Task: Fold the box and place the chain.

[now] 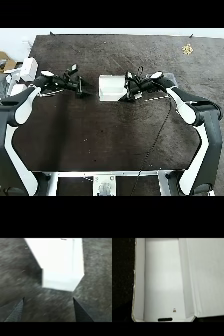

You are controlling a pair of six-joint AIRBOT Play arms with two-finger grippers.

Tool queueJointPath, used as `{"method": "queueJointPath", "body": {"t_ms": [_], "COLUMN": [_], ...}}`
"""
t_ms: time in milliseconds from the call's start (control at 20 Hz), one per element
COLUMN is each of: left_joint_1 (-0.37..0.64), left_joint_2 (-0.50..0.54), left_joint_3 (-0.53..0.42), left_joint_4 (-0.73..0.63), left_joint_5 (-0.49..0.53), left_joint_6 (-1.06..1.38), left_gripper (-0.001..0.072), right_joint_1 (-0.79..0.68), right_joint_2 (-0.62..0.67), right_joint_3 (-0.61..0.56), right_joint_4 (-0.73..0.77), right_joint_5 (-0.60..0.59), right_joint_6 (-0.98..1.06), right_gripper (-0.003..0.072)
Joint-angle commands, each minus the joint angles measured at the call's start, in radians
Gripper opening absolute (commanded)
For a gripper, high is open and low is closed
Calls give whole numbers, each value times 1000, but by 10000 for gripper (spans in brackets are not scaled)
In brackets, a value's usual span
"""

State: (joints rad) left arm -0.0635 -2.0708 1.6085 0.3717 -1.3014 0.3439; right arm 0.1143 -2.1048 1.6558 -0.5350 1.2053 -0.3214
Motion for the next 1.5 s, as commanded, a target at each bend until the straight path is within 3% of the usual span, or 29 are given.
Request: {"method": "queueJointPath", "body": {"t_ms": [0, 600, 900, 1450], "left_joint_1": [-44, -56, -81, -116], "left_joint_2": [-33, -74, -99, -113], "left_joint_3": [2, 85, 85, 85], "left_joint_4": [10, -6, -18, -46], "left_joint_5": [-4, -60, 16, 47], "left_joint_6": [24, 22, 24, 68], "left_gripper": [690, 691, 690, 690], "right_joint_1": [1, 1, 1, 1], "right_joint_2": [0, 0, 0, 0], "right_joint_3": [1, 1, 1, 1], "right_joint_4": [0, 0, 0, 0], "right_joint_5": [0, 0, 0, 0], "right_joint_6": [0, 0, 0, 0], "right_gripper": [387, 386, 386, 387]}}
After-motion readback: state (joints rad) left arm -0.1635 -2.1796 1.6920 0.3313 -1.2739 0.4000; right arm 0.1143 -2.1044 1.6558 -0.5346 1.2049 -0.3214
